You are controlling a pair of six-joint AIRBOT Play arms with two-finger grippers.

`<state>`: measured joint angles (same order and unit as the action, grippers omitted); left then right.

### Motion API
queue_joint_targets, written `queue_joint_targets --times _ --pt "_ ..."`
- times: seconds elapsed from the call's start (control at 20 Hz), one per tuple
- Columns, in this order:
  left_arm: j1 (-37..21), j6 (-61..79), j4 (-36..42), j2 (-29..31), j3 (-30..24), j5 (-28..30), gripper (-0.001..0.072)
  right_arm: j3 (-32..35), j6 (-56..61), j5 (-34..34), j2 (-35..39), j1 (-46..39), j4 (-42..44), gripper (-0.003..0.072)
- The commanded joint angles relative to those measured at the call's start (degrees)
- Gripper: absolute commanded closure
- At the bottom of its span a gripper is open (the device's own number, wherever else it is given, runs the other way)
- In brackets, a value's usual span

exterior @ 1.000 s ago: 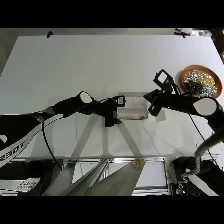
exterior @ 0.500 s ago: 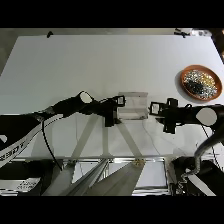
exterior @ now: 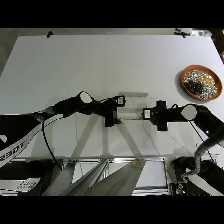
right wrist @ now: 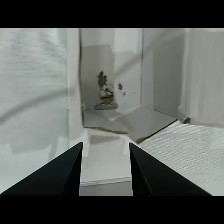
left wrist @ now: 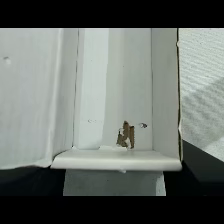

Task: Fold the box and place the chain.

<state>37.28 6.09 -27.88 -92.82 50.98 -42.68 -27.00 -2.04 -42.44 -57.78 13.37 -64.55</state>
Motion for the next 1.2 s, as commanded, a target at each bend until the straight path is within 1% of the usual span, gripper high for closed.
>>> queue_joint_targets --times 0.0,0.05,0.2,0.35,0.55,0.6,0.65,0.9,1.15 --pt "0.0 0.0 0.0 0.0 0.0 0.0 0.0437 0.1 -1.1 4.1 -2.2 -2.5 5.3 0.0400" --pt "0.0 0.0 0.0 0.0 0.0 0.0 0.0437 0.1 -1.9 3.7 -2.2 -3.2 7.3 0.0429" --pt "0.0 0.0 0.0 0.0 0.0 0.0 0.0437 0.1 -7.3 1.0 -2.2 -3.0 11.1 0.0469" --pt "0.0 0.0 0.0 0.0 0.0 0.0 0.0437 0.1 -9.0 1.5 -2.2 -3.0 15.7 0.0469" --pt "0.0 0.0 0.0 0.0 0.0 0.0 0.0437 0.1 -10.7 1.4 -2.2 -2.4 19.9 0.0474" --pt "0.0 0.0 0.0 0.0 0.0 0.0 0.0437 0.1 -11.7 1.4 -2.2 -1.7 20.0 0.0517" --pt "0.0 0.0 0.0 0.0 0.0 0.0 0.0437 0.1 -12.0 1.5 -2.3 -1.0 20.0 0.0543" --pt "0.0 0.0 0.0 0.0 0.0 0.0 0.0437 0.1 -12.0 1.8 -3.7 1.8 20.0 0.0541" --pt "0.0 0.0 0.0 0.0 0.0 -0.1 0.0437 0.1 -12.0 2.9 -4.4 2.0 20.2 0.0532"
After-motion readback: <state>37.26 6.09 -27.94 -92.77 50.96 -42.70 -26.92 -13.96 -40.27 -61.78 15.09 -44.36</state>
